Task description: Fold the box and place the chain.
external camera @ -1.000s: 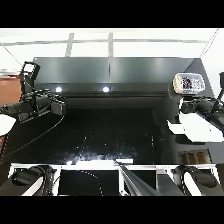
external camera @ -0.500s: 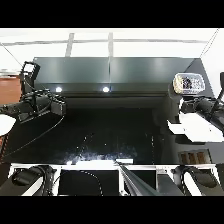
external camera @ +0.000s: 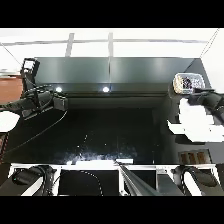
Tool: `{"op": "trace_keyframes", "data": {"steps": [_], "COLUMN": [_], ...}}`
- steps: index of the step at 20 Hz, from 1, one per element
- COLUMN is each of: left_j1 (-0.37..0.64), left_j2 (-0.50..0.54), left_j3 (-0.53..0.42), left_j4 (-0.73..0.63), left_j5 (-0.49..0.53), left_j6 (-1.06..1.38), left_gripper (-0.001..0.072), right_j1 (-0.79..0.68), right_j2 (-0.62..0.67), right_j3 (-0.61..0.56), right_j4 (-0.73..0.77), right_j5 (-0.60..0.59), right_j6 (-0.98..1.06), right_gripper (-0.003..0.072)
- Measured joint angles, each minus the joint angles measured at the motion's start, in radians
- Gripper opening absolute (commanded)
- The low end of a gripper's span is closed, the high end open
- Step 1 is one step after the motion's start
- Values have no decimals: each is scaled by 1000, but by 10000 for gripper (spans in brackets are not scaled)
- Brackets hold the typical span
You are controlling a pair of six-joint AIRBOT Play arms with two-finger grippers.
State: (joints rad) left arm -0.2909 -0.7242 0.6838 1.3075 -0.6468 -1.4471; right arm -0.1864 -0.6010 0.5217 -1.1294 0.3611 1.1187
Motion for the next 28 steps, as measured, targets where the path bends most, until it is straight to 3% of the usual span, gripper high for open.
{"op": "trace_keyframes", "data": {"steps": [1, 2, 3, 4, 6, 11, 15, 18, 19, 20, 21, 22, 24, 28], "left_j1": [0, 0, 0, 0, -1, -5, -6, -6, -6, -6, -6, -6, -6, -6], "left_j2": [-8, -17, -24, -32, -43, -56, -61, -63, -63, -63, -63, -63, -63, -63], "left_j3": [0, 0, 0, 0, 0, 0, 0, 0, 0, 0, 0, 0, 0, 0], "left_j4": [-15, -26, -34, -42, -58, -67, -69, -98, -109, -119, -126, -130, -138, -156], "left_j5": [5, 8, 11, 14, 18, 7, 0, -2, -3, -3, -4, -4, -6, -8], "left_j6": [0, 0, 0, 0, -1, 1, 3, 3, 3, 3, 3, 3, 3, 3], "left_gripper": [30, 97, 385, 720, 716, 717, 716, 716, 716, 716, 716, 716, 716, 716], "right_j1": [-60, -133, -227, -319, -503, -811, -899, -900, -893, -884, -877, -871, -861, -851], "right_j2": [-28, -65, -116, -174, -315, -681, -887, -983, -1004, -1018, -1027, -1035, -1044, -1032], "right_j3": [5, 17, 40, 72, 174, 494, 674, 737, 748, 756, 762, 765, 771, 764], "right_j4": [-31, -48, -63, -76, -96, -172, -121, -27, -22, -26, -31, -36, -45, -35], "right_j5": [-64, -109, -135, -129, -18, 489, 778, 920, 957, 983, 994, 1005, 1026, 1083], "right_j6": [47, 97, 153, 199, 252, 247, 96, -53, -93, -126, -147, -165, -190, -209], "right_gripper": [12, 30, 305, 720, 720, 720, 720, 720, 634, 476, 431, 221, 4, 10]}}
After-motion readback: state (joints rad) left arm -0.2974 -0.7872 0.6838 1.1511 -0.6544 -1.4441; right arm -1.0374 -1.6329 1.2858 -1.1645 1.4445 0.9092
